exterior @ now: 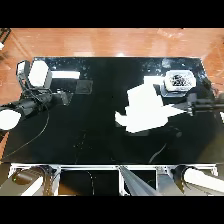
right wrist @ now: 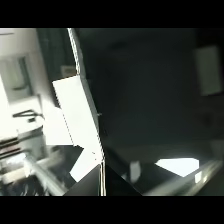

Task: Fold the box and place the chain.

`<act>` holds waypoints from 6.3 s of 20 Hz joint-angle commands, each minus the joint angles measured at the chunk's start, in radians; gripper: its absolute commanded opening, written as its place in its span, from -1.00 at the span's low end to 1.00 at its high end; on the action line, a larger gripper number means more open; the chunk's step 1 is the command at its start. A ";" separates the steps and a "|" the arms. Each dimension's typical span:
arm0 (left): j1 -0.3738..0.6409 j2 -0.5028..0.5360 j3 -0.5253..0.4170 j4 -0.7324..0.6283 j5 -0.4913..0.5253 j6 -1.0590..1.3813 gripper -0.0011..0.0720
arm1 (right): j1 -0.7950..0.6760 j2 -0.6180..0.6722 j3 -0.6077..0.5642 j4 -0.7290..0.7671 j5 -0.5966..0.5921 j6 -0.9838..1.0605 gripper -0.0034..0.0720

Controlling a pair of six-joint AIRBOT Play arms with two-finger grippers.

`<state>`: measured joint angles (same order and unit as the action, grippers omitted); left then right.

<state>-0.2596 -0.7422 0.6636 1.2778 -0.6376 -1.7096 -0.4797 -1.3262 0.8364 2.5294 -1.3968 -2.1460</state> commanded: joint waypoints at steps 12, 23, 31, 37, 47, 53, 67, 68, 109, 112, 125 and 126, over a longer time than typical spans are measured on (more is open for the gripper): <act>0.272 -0.236 -0.001 -0.280 -0.335 0.289 0.73 | 1.031 0.478 -0.296 -0.225 0.823 0.191 -0.84; 0.389 -0.450 -0.033 -0.578 -0.644 1.072 0.74 | 1.036 0.478 -0.296 -0.235 0.830 0.229 -0.84; 0.178 -0.683 -0.032 -0.840 -0.573 1.379 0.73 | 1.036 0.478 -0.296 -0.234 0.804 0.271 -0.84; 0.152 -0.761 -0.029 -0.885 -0.624 1.527 0.57 | 1.036 0.478 -0.296 -0.234 0.784 0.274 -0.84; 0.153 -0.761 0.016 -0.835 -0.736 1.527 0.51 | 1.036 0.478 -0.296 -0.235 0.783 0.274 -0.84; 0.151 -0.761 0.016 -0.767 -0.743 1.519 0.08 | 1.036 0.478 -0.296 -0.235 0.783 0.274 -0.84; 0.103 -0.686 0.047 -0.702 -0.688 1.524 -0.93 | 0.780 0.555 -0.242 -0.433 0.472 0.304 0.93; 0.080 -0.653 0.054 -0.663 -0.653 1.525 -0.93 | 0.701 0.604 -0.220 -0.509 0.398 0.305 0.93; -0.343 -0.517 0.057 -0.231 -0.126 1.497 -0.92 | 0.919 0.813 -0.614 -0.356 0.636 -0.525 0.92; -0.343 -0.517 0.057 -0.244 -0.145 1.495 -0.92 | 0.993 0.782 -0.614 -0.344 0.634 -0.550 0.92; -0.299 -0.523 0.022 -0.323 -0.201 1.493 -0.92 | 1.049 0.729 -0.613 -0.347 0.722 -0.578 0.92; -0.299 -0.525 0.021 -0.327 -0.201 1.493 -0.92 | 1.049 0.729 -0.613 -0.347 0.729 -0.578 0.92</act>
<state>-0.5617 -1.2621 0.6910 0.9684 -0.8402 -0.2165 0.5674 -0.5961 0.2234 2.1826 -0.6968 -2.7232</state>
